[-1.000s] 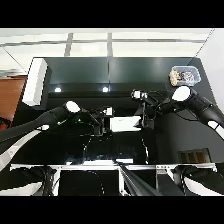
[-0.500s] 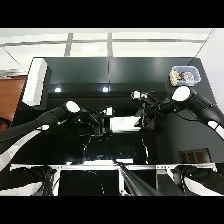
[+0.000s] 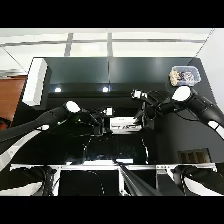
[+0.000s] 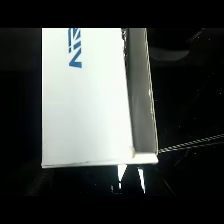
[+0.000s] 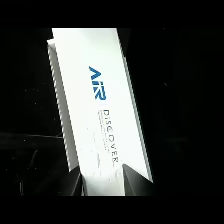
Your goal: Fold the box and place the chain.
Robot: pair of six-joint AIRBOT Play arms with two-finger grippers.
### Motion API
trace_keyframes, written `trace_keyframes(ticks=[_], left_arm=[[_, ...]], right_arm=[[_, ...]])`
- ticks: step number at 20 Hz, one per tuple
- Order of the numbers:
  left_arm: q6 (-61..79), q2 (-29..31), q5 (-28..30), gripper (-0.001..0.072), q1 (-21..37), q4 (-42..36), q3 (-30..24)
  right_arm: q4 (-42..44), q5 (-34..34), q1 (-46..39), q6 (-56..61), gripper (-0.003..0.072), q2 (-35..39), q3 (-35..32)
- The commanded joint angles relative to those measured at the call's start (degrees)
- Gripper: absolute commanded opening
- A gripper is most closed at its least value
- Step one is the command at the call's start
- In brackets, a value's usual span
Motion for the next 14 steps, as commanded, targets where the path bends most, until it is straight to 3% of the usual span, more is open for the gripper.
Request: trace_keyframes(ticks=[1,10,11,14], left_arm=[[0.0,0.0,0.1,0.0328,0.0,0.0,0.1],[0.0,0.0,0.0,0.0328,0.0,0.0,0.1],[0.0,0.0,0.0,0.0328,0.0,0.0,0.1],[0.0,0.0,0.0,0.0328,0.0,0.0,0.1]], right_arm=[[-0.2,0.5,0.0,0.0,0.0291,0.0,0.0],[-0.9,0.6,0.0,0.0,0.0293,0.0,0.0],[-1.3,0.7,0.0,0.0,0.0348,0.0,0.0],[-1.6,1.0,0.0,0.0,0.035,0.0,0.0]])
